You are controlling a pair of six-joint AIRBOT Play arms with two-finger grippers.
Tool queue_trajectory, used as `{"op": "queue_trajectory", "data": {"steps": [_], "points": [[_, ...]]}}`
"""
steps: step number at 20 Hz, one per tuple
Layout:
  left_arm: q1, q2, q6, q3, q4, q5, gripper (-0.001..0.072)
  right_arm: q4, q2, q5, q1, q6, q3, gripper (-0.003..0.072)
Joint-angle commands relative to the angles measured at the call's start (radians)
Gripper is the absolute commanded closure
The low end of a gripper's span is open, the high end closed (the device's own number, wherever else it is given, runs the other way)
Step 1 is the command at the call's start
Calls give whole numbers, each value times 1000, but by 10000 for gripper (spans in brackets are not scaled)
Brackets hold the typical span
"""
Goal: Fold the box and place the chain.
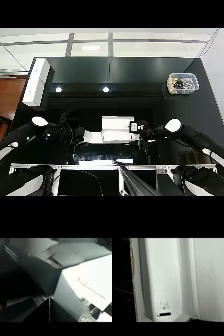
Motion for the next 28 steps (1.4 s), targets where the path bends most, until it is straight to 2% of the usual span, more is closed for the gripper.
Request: {"op": "queue_trajectory", "data": {"steps": [1,4,8,9,10,11,12,16,21,26,28], "points": [[-77,-12,84,0,-45,51,683,0,-1,0,0,0,0,454],[-85,-11,185,3,-130,39,683,0,-1,0,0,0,0,454],[-81,-11,210,21,-155,23,678,0,-1,0,0,0,0,454],[-81,-11,210,29,-154,13,631,0,-1,0,0,0,0,454],[-81,-11,210,38,-155,6,485,0,-1,0,0,0,0,454],[-81,-11,209,47,-154,-2,290,0,-1,0,0,0,0,454],[-81,-11,208,57,-155,-12,130,0,-1,0,0,0,0,454],[-81,-10,197,111,-155,-66,123,0,-1,0,0,0,0,454],[-111,-10,150,163,-155,-81,123,0,-1,0,0,0,0,454],[-239,-10,80,197,-138,-2,125,1,-1,-3,0,3,0,455],[-283,-10,-17,235,-86,23,126,1,-1,-4,0,3,0,454]]}}
